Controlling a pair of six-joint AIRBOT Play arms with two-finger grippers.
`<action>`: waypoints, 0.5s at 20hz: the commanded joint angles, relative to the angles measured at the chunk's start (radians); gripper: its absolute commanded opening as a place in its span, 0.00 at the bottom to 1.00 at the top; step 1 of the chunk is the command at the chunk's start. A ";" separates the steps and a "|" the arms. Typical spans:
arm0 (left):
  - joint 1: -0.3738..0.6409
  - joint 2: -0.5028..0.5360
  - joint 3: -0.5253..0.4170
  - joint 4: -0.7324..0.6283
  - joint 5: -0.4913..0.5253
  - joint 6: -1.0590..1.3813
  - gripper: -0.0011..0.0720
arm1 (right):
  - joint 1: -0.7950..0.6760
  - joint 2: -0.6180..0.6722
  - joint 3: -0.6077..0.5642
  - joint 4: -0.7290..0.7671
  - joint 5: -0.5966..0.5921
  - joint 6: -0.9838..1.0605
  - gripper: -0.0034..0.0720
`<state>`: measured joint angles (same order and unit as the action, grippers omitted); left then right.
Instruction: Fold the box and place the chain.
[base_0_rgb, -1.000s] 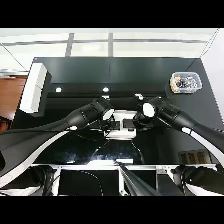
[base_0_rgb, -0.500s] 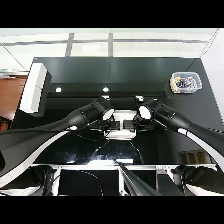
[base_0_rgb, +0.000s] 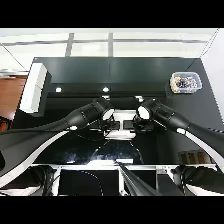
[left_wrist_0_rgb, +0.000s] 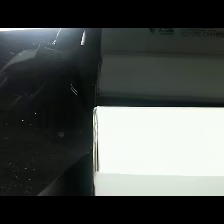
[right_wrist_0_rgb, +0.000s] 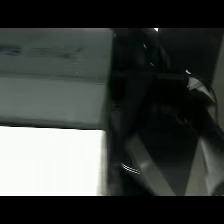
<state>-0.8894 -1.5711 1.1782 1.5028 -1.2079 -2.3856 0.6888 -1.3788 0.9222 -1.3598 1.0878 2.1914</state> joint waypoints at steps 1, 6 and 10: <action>0.000 0.001 0.000 -0.002 0.001 0.000 0.05 | 0.002 0.000 0.019 0.004 -0.006 -0.007 0.06; 0.000 0.001 0.000 -0.002 0.000 0.000 0.05 | -0.010 0.008 0.066 -0.006 0.038 -0.032 0.49; 0.000 0.001 0.000 -0.002 0.001 0.000 0.05 | -0.044 0.112 0.075 -0.014 0.118 -0.190 0.49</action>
<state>-0.8894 -1.5711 1.1782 1.5021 -1.2079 -2.3852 0.6647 -1.3277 0.9874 -1.3659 1.1450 2.1067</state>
